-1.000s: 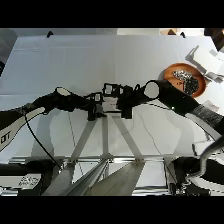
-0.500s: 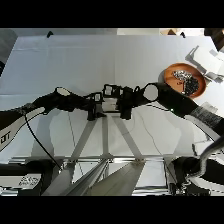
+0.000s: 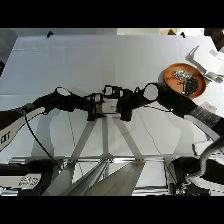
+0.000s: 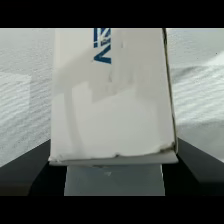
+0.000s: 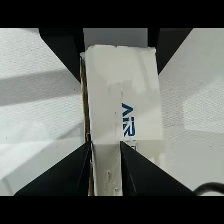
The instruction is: Fold the box and place the chain.
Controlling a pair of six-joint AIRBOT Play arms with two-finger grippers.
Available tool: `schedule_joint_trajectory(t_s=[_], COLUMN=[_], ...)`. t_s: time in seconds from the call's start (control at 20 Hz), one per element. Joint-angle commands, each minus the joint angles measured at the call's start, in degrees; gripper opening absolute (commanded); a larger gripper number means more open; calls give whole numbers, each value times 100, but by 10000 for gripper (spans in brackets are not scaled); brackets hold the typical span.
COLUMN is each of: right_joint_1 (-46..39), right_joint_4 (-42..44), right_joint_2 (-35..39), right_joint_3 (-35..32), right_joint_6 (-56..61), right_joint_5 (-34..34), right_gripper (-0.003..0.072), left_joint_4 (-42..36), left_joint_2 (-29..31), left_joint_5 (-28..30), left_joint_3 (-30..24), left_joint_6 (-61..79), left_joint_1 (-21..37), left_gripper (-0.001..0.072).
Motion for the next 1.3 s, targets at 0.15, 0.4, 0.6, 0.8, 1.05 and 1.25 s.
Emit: schedule_joint_trajectory(t_s=[0.15,0.4,0.6,0.8,1.05,1.25], right_joint_1=[4,4,-2,-4,-308,-437], right_joint_4=[11,15,588,2050,2898,2809], right_joint_2=[-68,195,387,385,330,52], right_joint_3=[-11,-11,-11,-109,-568,-826], right_joint_6=[35,37,745,949,1469,1847], right_joint_5=[15,81,-7,-638,-988,-841], right_gripper=[412,416,87,8,8,7], left_joint_4=[-7,-7,-7,-7,-7,-7], left_joint_2=[2,2,2,2,2,2], left_joint_5=[17,17,17,17,17,17], left_joint_3=[2,2,2,2,2,2], left_joint_6=[-7,-7,-7,-7,-7,-7], left_joint_1=[2,2,2,2,2,2], left_gripper=[213,213,213,213,213,213])
